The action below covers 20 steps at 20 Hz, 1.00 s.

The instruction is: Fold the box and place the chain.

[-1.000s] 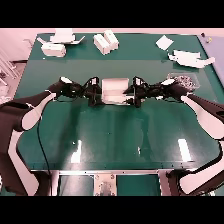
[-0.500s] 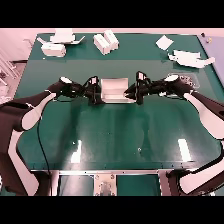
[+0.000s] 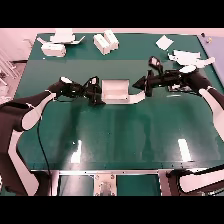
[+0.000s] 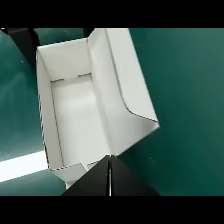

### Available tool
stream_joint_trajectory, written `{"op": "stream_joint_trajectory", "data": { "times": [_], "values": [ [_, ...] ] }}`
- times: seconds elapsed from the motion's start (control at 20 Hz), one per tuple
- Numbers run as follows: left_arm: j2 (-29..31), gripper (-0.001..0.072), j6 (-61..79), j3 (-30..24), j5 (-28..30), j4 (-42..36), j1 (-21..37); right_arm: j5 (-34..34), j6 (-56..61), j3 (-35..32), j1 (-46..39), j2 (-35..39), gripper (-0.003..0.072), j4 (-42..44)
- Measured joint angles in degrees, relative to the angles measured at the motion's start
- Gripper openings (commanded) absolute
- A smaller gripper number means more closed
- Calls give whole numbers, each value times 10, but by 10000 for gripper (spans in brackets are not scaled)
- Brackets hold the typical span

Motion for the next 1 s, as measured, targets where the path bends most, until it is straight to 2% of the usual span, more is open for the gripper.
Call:
{"op": "stream_joint_trajectory", "data": {
  "times": [0.25,0.55,0.75,1.0],
  "values": [
    [0,516,0,0,0,0,0,-2,264,2,-67,11,16,-42],
    [0,516,1,0,-1,0,0,66,532,2,-129,2,15,-101],
    [0,517,1,0,-1,0,0,85,615,2,-124,-23,14,-109],
    [0,516,1,0,-1,0,0,87,661,2,-111,-67,14,-108]
  ]
}}
